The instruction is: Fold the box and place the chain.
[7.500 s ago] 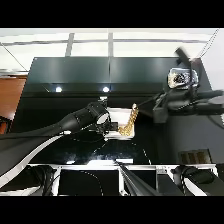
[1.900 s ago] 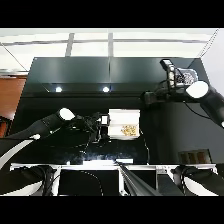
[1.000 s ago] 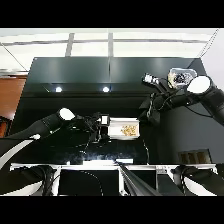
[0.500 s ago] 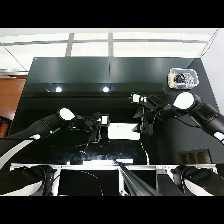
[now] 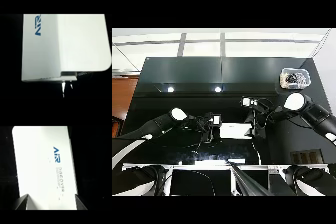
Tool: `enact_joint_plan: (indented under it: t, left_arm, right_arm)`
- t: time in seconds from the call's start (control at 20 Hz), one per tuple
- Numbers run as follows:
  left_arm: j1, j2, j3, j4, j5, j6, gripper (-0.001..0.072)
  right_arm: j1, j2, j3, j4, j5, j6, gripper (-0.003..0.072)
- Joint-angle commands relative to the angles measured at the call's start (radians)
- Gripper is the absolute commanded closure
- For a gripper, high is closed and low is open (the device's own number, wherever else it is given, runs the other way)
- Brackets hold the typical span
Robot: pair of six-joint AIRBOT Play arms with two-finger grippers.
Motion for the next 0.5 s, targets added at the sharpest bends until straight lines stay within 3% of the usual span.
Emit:
enact_joint_plan:
  t: [0.0,0.45]
  left_arm:
    - [0.0,-0.001,-0.001,0.0,0.0,0.0,0.034]
    - [0.0,-0.001,-0.001,0.0,0.0,0.0,0.034]
  right_arm:
    - [0.007,0.0,0.001,-0.029,0.0,0.013,0.0011]
    - [0.007,-0.002,0.001,-0.041,-0.021,0.013,0.0019]
